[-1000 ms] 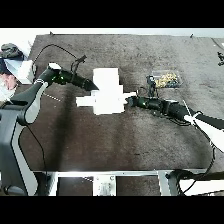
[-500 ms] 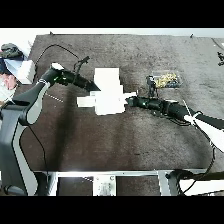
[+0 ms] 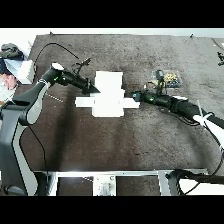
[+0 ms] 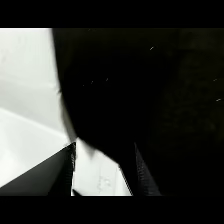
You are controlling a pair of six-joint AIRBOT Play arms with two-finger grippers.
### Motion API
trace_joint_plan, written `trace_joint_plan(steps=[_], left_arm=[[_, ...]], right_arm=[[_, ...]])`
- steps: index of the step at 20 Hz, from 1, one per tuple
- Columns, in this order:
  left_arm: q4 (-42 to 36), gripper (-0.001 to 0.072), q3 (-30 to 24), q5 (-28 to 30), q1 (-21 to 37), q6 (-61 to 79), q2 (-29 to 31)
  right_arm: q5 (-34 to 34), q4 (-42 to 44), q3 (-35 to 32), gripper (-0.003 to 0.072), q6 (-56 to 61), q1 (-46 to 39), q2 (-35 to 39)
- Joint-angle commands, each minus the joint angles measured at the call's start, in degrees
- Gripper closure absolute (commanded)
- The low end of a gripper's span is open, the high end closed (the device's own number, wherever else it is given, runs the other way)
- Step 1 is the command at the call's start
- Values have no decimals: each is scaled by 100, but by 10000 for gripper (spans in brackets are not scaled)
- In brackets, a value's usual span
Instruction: Fold the box and place the chain.
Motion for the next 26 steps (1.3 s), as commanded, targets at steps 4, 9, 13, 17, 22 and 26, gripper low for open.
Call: trace_joint_plan(steps=[4, 9, 13, 17, 22, 26], left_arm=[[111, 706, -46, -22, 0, 1663, 79], [31, 705, -413, 673, 0, 2243, 81], [-221, 705, -686, 977, 70, 2557, 81], [-529, 706, -848, 1119, 225, 2855, 170], [-92, 704, -850, 1071, 151, 2876, 168], [-74, 704, -850, 1084, 142, 3014, 155]], right_arm=[[138, -1967, 393, 263, 1539, -232, 166], [39, -2131, 485, 263, 1539, -225, 157], [-31, -2273, 485, 263, 1537, -225, 157], [-155, -2341, 485, 263, 1469, -225, 151], [-199, -2332, 485, 262, 1156, -188, 151], [-151, -2332, 485, 262, 903, -188, 151]])
